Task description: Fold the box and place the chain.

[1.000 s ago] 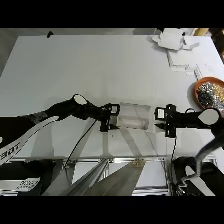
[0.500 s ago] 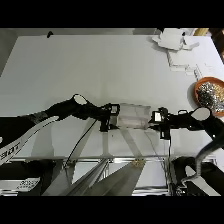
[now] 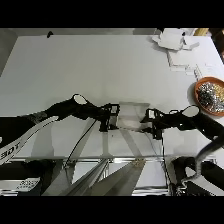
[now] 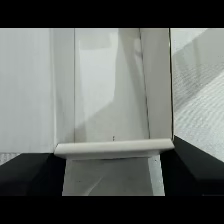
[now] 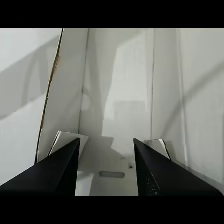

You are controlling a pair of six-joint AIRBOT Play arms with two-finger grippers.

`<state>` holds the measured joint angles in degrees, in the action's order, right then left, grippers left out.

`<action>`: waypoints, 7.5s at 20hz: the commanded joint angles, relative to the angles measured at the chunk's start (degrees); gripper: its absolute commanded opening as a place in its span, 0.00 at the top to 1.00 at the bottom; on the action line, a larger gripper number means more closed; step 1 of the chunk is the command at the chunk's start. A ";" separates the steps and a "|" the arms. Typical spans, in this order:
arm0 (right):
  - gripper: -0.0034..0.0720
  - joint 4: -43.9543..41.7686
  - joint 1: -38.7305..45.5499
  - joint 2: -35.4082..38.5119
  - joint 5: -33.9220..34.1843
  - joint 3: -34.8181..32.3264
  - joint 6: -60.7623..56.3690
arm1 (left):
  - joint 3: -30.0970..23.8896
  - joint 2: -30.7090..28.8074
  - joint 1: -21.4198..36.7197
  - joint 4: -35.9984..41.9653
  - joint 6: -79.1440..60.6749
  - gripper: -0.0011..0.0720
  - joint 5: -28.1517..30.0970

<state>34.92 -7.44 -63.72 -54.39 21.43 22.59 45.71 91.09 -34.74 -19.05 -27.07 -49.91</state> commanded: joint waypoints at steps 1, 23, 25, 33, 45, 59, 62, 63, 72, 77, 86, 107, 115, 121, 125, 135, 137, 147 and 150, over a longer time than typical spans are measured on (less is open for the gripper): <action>0.40 -1.03 0.11 -0.22 0.09 -0.02 -2.54 | 0.00 0.02 0.02 0.15 0.11 0.61 0.20; 0.93 28.92 17.62 13.94 -3.17 -0.02 -96.06 | 0.00 0.02 0.02 0.15 0.11 0.61 0.20; 0.93 25.90 16.68 10.88 -4.55 -0.02 -95.03 | 0.00 0.02 0.02 0.15 0.11 0.61 0.20; 0.93 15.39 7.67 8.63 0.68 -0.07 -94.51 | 0.00 0.02 0.02 0.15 0.11 0.61 0.20; 0.60 12.83 6.27 21.68 -3.06 -0.09 -94.33 | 0.00 0.02 0.02 0.15 0.11 0.61 0.20; 0.37 25.62 -6.78 21.05 4.20 3.45 -110.16 | 0.00 0.02 0.02 0.15 0.11 0.61 0.20; 0.38 26.99 -6.78 21.05 3.26 5.14 -110.68 | 0.00 0.02 0.02 0.15 0.11 0.61 0.20; 0.41 26.99 -6.78 21.05 2.78 5.33 -110.68 | 0.00 0.02 0.02 0.15 0.11 0.61 0.20; 0.55 32.26 4.85 25.81 -9.33 6.05 -106.51 | 0.00 0.02 0.02 0.15 0.11 0.61 0.20; 0.51 31.87 12.83 25.70 -11.89 5.11 -103.08 | 0.00 0.02 0.02 0.15 0.11 0.61 0.20; 0.45 15.32 10.16 17.88 -1.46 -3.34 -94.49 | 0.00 0.02 0.02 0.15 0.11 0.61 0.20; 0.43 19.87 -6.19 17.59 4.31 1.86 -108.00 | 0.00 0.02 0.02 0.15 0.11 0.61 0.20; 0.43 35.10 -19.52 8.63 2.36 10.62 -128.93 | 0.00 0.02 0.02 0.15 0.11 0.61 0.20; 0.43 46.56 -24.57 2.89 -2.67 14.80 -141.90 | 0.00 0.02 0.02 0.15 0.11 0.61 0.20; 0.46 51.04 -26.56 1.05 -2.64 16.39 -148.85 | 0.00 0.02 0.02 0.15 0.11 0.61 0.22; 0.51 52.33 -31.32 -5.27 -2.05 18.38 -154.81 | 0.00 0.02 0.02 0.15 0.11 0.61 0.17; 0.57 52.33 -31.71 -5.51 -1.97 18.38 -154.83 | 0.00 0.02 0.02 0.15 0.11 0.61 0.17; 0.93 52.37 -31.71 -5.53 -1.90 18.38 -154.70 | 0.00 0.02 0.02 0.15 0.11 0.61 0.17; 0.70 53.46 -31.71 -5.53 -1.53 18.38 -154.55 | 0.00 0.02 0.02 0.15 0.11 0.61 0.20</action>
<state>87.42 -39.13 -69.32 -55.83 39.75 -131.83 45.71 91.07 -34.70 -18.94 -26.89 -49.80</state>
